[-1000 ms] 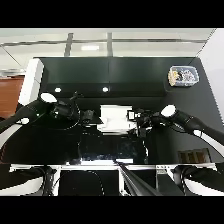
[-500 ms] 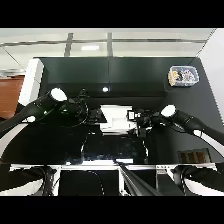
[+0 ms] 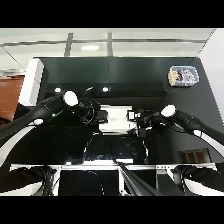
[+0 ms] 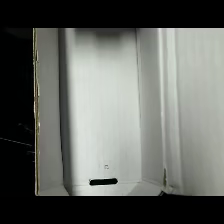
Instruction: Fold the box and place the chain.
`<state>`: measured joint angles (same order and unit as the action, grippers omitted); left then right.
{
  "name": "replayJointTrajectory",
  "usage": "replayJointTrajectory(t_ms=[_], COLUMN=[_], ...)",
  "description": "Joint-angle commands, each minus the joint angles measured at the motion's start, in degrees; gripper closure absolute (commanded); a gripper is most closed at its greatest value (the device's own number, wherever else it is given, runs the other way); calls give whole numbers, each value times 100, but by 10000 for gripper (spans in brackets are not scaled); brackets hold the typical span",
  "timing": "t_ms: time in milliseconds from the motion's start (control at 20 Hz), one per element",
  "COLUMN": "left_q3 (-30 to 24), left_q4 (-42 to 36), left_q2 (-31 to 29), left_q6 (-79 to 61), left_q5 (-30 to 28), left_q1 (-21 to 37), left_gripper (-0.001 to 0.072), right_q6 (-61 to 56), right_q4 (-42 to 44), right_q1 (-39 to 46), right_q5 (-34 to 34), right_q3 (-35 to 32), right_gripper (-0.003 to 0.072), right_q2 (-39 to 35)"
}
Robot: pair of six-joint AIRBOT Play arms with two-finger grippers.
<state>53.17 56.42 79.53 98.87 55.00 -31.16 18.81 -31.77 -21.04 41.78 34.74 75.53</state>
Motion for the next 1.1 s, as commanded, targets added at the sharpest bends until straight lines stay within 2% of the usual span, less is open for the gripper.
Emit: replayJointTrajectory(t_ms=[0,250,600,650,700,1050], left_q3=[131,321,334,334,334,337], left_q4=[455,1228,1237,1239,1239,1967], left_q2=[11,11,50,92,142,236], left_q6=[527,1224,1569,1609,1609,2280], left_q5=[-87,103,166,170,175,315], left_q1=[-221,-435,-723,-750,-767,-933], left_gripper=[283,311,312,367,452,469], right_q6=[-2,-2,-2,-2,0,0], right_q4=[2,2,2,2,0,2], right_q1=[-4,-4,-4,-4,-4,-4], right_q5=[0,0,0,0,0,0], right_q3=[0,0,0,0,0,0], right_gripper=[498,498,498,498,498,498], right_q2=[4,4,4,2,2,4])
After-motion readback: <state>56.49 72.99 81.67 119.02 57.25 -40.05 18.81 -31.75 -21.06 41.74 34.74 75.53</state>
